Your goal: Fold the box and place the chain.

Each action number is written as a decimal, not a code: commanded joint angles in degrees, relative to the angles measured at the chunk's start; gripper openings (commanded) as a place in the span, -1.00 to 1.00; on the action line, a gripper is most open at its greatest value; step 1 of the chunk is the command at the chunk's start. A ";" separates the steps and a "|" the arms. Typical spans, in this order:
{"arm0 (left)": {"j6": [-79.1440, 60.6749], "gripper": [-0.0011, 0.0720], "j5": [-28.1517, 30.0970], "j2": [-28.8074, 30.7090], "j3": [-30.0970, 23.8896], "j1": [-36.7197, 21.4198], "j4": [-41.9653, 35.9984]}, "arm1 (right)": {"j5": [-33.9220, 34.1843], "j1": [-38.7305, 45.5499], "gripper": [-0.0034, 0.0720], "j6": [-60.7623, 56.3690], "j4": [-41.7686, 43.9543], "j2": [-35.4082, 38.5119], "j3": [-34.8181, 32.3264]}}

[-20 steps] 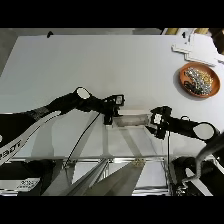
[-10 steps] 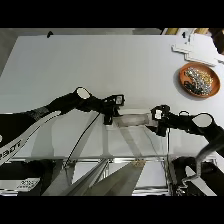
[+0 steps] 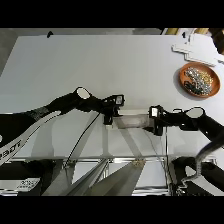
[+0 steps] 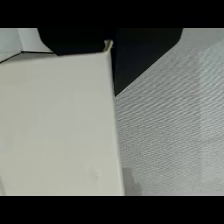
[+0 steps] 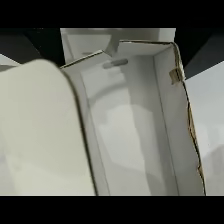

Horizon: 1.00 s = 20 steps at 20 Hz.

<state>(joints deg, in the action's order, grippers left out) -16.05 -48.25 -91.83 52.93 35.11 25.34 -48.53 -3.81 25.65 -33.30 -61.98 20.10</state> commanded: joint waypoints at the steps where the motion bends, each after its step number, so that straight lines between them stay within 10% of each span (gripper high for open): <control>1: 0.00 -0.94 0.02 0.00 0.00 0.00 0.00 | -3.13 0.00 0.89 0.52 0.13 -1.25 0.24; 13: 0.00 -0.94 0.02 0.00 0.00 0.00 0.00 | -1.55 0.00 0.86 0.35 0.50 -4.24 0.24; 20: 0.00 -0.94 0.02 0.00 0.00 0.00 0.00 | 0.66 0.00 0.48 0.44 0.72 -5.16 0.24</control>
<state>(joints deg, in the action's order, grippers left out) -16.08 -48.29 -91.81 52.90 35.11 25.34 -49.25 -3.81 26.20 -32.71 -66.54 20.34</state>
